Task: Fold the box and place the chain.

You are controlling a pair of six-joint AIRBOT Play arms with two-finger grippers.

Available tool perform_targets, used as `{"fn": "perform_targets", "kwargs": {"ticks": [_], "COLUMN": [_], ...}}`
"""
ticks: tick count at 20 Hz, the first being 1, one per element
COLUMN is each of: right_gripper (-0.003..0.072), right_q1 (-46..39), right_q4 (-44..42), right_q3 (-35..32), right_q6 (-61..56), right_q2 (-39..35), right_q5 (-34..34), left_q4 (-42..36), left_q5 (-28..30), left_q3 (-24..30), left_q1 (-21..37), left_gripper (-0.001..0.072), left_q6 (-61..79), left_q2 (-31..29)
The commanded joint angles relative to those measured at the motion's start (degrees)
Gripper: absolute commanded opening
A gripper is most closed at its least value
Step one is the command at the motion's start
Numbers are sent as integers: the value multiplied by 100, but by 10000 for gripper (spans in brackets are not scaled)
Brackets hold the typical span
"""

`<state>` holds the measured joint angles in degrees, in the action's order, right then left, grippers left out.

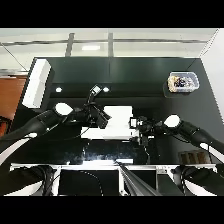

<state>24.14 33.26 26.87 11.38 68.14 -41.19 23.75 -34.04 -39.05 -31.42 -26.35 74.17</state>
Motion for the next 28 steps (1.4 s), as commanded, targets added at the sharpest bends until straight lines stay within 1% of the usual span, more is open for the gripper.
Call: {"fn": "perform_targets", "kwargs": {"ticks": [1, 4, 6, 8, 11, 12, 13, 15, 16, 17, 18, 21, 24, 26, 28], "right_gripper": [192, 192, 192, 192, 192, 192, 192, 192, 192, 192, 192, 192, 192, 192, 192], "right_q1": [4, 2, 2, 2, 2, 2, 4, 2, 4, 2, 2, 2, 2, 2, 2], "right_q4": [-2, -2, 0, -2, -2, -2, -2, -2, -2, -2, -2, -2, -2, -2, -2], "right_q3": [-4, -4, -4, -4, -4, -4, -4, -4, -4, -4, -4, -4, -4, -4, -4], "right_q6": [2, 2, 2, 2, 2, 2, 2, 2, 2, 2, 2, 2, 2, 2, 2], "right_q2": [4, 4, 4, 4, 4, 4, 4, 4, 4, 4, 4, 4, 4, 4, 4], "right_q5": [0, 4, 4, 7, 4, 4, 7, 7, 4, 7, 4, 4, 7, 4, 4], "left_q4": [291, 463, 669, 1121, 2352, 2710, 2879, 3233, 3373, 3407, 3407, 3405, 3386, 3368, 3386], "left_q5": [-256, -254, -520, -822, -874, -1058, -1499, -2601, -3001, -3128, -2970, -2162, -1541, -1303, -1108], "left_q3": [7, 0, -94, -225, -240, -236, -236, -236, -216, -133, -24, 219, 330, 341, 341], "left_q1": [-26, -13, 13, 7, 170, 275, 387, 498, 498, 496, 498, 496, 409, 133, -153], "left_gripper": [29, 29, 28, 27, 28, 29, 32, 36, 150, 518, 708, 706, 705, 701, 696], "left_q6": [44, 37, 37, 13, -911, -1252, -1305, -817, -640, -553, -487, -378, 758, 1325, 1443], "left_q2": [275, 264, 181, -103, -887, -1128, -1325, -1453, -1443, -1440, -1432, -1303, -1082, -914, -769]}}
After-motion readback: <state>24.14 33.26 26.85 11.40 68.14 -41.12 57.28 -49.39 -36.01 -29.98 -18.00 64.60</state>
